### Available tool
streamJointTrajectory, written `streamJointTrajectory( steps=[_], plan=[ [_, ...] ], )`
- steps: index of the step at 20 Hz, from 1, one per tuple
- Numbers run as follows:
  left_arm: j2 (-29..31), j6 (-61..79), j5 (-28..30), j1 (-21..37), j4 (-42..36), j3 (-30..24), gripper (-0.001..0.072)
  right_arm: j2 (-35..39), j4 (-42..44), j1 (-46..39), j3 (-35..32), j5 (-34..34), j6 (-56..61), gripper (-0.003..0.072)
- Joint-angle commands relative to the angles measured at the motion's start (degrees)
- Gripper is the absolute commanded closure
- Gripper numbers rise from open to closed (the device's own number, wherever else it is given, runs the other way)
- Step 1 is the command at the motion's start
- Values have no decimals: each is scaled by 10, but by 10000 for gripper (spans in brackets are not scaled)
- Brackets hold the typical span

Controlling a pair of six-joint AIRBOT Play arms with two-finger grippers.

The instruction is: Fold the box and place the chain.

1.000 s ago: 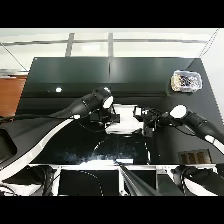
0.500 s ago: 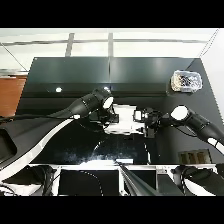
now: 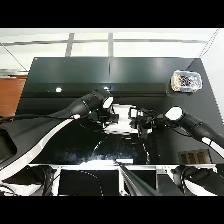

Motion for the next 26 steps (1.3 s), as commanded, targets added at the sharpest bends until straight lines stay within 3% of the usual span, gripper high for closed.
streamJointTrajectory(
  steps=[1, 6, 7, 8, 9, 10, 11, 13, 14, 15, 17, 19, 23, 26],
  plan=[
    [0, -1, 1, 0, -1, 1, 681, -14, 31, 2, 0, -2, 19, 591],
    [0, -1, 1, 0, -1, 1, 680, -37, 53, 2, 0, -4, 19, 590],
    [0, -1, 0, 0, -1, 1, 681, -37, 54, 2, 0, -7, 19, 486],
    [0, 0, 0, 0, -1, 1, 681, -37, 56, 2, 0, -14, 19, 297],
    [0, -1, 1, 0, -1, 1, 681, -37, 57, 2, 0, -15, 19, 302],
    [0, -1, 0, 0, -1, 1, 681, -37, 57, 2, 0, -15, 19, 397],
    [0, 0, 0, 0, -1, 1, 681, -37, 57, 2, 0, -15, 19, 580],
    [0, -1, 0, 0, -3, 1, 681, -37, 62, 2, 0, -22, 19, 292],
    [0, -1, 0, 0, -3, 1, 681, -37, 61, 2, 0, -21, 19, 427],
    [0, -1, 0, 0, -3, 1, 681, -36, 61, 2, 0, -21, 20, 661],
    [0, -1, 0, 0, -3, 1, 681, -22, 54, -4, 1, -26, 95, 675],
    [0, 0, 0, 0, -3, 1, 681, 20, -24, -42, 12, -9, 281, 675],
    [0, -1, -9, 0, -3, 1, 681, 110, -205, -201, 21, 59, 671, 675],
    [0, -1, -7, 0, -3, 1, 681, 111, -216, -309, -1, 77, 854, 675]
  ],
)
